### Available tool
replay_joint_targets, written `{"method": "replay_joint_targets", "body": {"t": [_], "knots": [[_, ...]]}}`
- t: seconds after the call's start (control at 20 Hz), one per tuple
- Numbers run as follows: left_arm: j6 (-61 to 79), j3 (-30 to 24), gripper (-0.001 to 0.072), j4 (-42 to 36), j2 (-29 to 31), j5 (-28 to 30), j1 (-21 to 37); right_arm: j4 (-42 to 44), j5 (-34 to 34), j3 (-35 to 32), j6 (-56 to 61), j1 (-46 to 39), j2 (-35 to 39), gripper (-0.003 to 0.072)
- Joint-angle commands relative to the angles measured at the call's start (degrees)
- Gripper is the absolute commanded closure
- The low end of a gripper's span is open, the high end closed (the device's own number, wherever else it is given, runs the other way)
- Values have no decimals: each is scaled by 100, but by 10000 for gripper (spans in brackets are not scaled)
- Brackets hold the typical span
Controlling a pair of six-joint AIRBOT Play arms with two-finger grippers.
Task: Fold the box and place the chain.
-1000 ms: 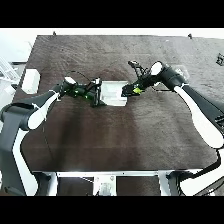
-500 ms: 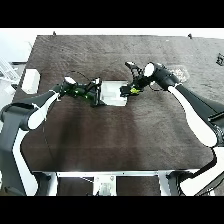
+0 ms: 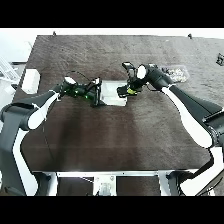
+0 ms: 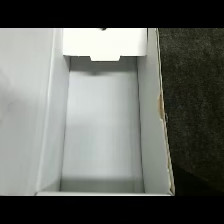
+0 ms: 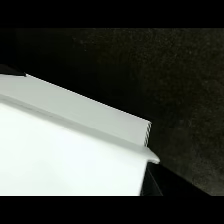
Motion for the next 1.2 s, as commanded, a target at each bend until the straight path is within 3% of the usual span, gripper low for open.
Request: {"method": "replay_joint_targets", "body": {"t": [0.0,0.3,0.75,1.15], "knots": [[4,7,227,0,2,-11,2,-319,20,9,439,61,-31,246],[2,7,227,0,2,-9,2,-1032,17,24,1119,68,-59,247],[0,7,227,0,2,-11,2,-1036,341,575,1123,256,-422,266],[2,7,227,0,2,-11,2,-1049,636,636,1464,275,-538,302]]}}
